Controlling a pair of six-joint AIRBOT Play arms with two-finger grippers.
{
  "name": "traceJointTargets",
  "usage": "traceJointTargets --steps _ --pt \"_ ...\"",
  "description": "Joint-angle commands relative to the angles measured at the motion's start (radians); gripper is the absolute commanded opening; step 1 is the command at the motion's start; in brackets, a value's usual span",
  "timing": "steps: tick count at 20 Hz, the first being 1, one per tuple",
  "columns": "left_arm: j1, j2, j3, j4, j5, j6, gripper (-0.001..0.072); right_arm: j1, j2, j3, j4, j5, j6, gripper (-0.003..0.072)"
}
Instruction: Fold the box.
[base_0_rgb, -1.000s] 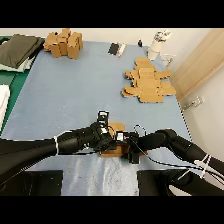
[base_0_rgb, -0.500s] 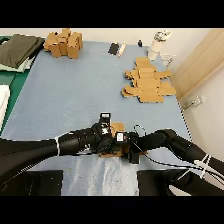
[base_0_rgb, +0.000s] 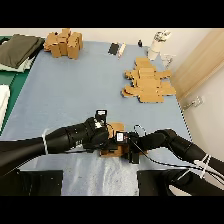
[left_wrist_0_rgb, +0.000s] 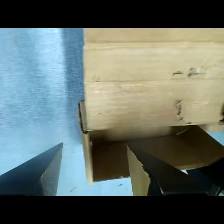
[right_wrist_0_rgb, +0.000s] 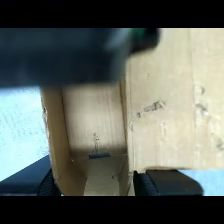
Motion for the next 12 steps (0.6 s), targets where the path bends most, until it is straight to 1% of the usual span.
traceJointTargets --steps 1,3,6,8,9,10,11,12 --pt "0.05 0.021 0.001 -0.083 -0.036 0.063 0.059 0.0 0.001 0.0 0.0 -0.001 0.001 0.0511" --pt "0.084 0.03 0.001 -0.111 -0.044 0.095 0.059 0.0 0.001 0.0 0.0 -0.001 0.001 0.0511" --pt "0.168 0.035 0.001 -0.142 -0.116 0.175 0.059 0.0 0.001 0.001 0.0 -0.001 0.001 0.0511" --pt "0.225 0.043 0.001 -0.182 -0.127 0.277 0.0588 0.0 0.001 0.001 0.0 -0.001 0.001 0.0511" --pt "0.249 0.051 0.001 -0.193 -0.127 0.333 0.0472 0.0 0.001 0.0 0.0 -0.001 0.001 0.0511" --pt "0.272 0.059 0.001 -0.2 -0.131 0.404 0.0153 0.0 0.001 0.001 0.0 -0.001 0.001 0.0511" --pt "0.286 0.068 0.001 -0.2 -0.134 0.487 0.0015 0.0 0.001 0.0 0.0 -0.001 0.001 0.0511" --pt "0.296 0.077 0.001 -0.201 -0.133 0.563 0.0015 0.0 0.001 0.0 0.0 -0.001 0.001 0.0511"
